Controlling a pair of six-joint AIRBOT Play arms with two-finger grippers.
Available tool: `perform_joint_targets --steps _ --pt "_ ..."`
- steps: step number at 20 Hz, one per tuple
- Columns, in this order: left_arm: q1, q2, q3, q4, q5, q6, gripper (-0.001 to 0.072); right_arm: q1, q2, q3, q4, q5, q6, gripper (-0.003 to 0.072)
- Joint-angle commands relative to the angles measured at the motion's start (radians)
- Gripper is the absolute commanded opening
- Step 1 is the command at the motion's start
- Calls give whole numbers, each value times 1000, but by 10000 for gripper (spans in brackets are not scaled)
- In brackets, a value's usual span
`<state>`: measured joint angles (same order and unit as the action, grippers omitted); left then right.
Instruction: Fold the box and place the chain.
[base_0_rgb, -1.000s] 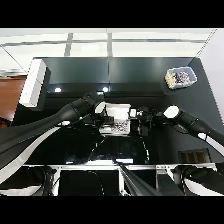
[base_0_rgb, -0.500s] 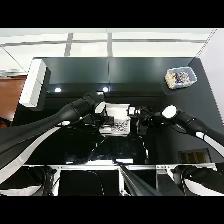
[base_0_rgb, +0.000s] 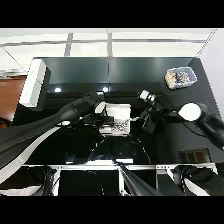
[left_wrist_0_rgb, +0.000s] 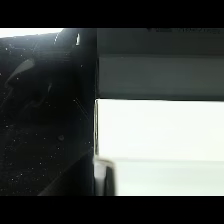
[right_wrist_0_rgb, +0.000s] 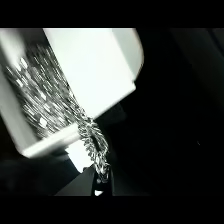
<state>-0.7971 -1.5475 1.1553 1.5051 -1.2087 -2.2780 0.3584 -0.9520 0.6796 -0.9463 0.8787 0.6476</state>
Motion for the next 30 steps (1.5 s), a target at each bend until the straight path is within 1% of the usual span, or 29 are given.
perform_joint_targets --steps 1,2,3,4,5,6,7,8,12,14,16,17,18,19,20,23,24,26,27,28,29,30 --pt "0 0 0 0 2 0 29 0 106 40 215 82 256 18" --pt "0 0 0 0 3 0 29 9 101 40 306 56 261 18" --pt "0 0 0 0 4 0 29 31 91 39 360 5 268 19" --pt "0 0 0 0 4 0 29 57 76 38 370 -53 290 19" --pt "0 0 0 0 4 0 29 77 60 38 364 -87 308 31" --pt "0 0 0 0 4 0 29 87 41 38 357 -97 311 257" --pt "0 0 0 0 3 0 29 86 33 38 340 -92 319 392" --pt "0 0 0 0 3 0 29 77 34 39 301 -84 329 370" --pt "0 -1 0 -4 1 0 29 -49 43 45 177 53 330 367" --pt "5 -1 0 2 0 0 29 -116 43 45 165 127 330 368" --pt "2 -1 1 -4 11 3 30 -148 43 45 164 159 329 368" --pt "-6 -1 11 -4 6 4 65 -151 43 45 163 163 329 368" --pt "-12 2 28 -7 -5 2 320 -151 43 45 163 166 329 368" --pt "-24 13 51 2 -12 5 658 -151 43 45 162 171 329 367" --pt "-35 36 67 27 -16 17 705 -151 43 45 159 174 329 368" --pt "-58 175 62 129 -40 92 705 -151 43 45 155 174 329 368" --pt "-55 229 43 171 -68 114 704 -151 43 45 155 174 330 367" --pt "-8 345 -46 252 -93 140 704 -151 43 45 155 174 330 367" --pt "47 408 -115 259 -76 146 705 -151 43 45 156 174 330 368" --pt "115 466 -185 235 -36 150 704 -151 43 45 156 174 330 367" --pt "205 524 -265 148 52 192 704 -151 43 45 156 174 330 367" --pt "294 570 -343 19 160 282 704 -151 43 45 156 174 331 367"
